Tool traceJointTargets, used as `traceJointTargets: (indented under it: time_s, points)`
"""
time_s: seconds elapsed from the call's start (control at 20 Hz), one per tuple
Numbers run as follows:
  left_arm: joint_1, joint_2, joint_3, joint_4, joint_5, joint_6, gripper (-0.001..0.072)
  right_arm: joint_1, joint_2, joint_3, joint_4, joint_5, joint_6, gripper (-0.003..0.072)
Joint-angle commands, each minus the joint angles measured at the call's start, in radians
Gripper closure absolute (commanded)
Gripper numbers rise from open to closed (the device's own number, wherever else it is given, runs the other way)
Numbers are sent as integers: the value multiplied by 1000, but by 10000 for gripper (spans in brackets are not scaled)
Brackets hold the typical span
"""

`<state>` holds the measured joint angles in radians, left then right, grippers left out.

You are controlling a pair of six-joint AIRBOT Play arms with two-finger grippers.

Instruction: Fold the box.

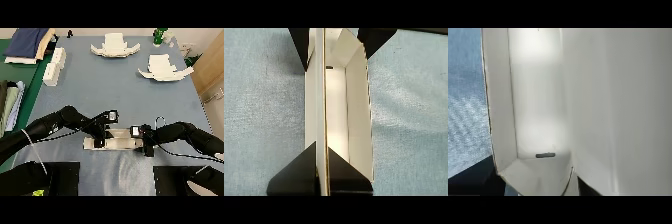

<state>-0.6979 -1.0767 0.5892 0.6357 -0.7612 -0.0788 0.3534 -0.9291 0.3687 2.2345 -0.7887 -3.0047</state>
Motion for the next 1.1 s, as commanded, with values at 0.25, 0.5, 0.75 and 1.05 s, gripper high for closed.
traceJointTargets:
  time_s: [0.25,0.5,0.75,1.05]
  points:
    - [1,0,0,0,2,0,694,3,0,0,-21,3,0,191]
    - [1,0,0,0,1,0,694,3,0,0,-20,13,1,29]
    - [1,0,0,0,2,0,694,3,0,0,3,13,1,41]
    - [1,0,0,0,2,0,694,3,0,-5,5,9,1,183]
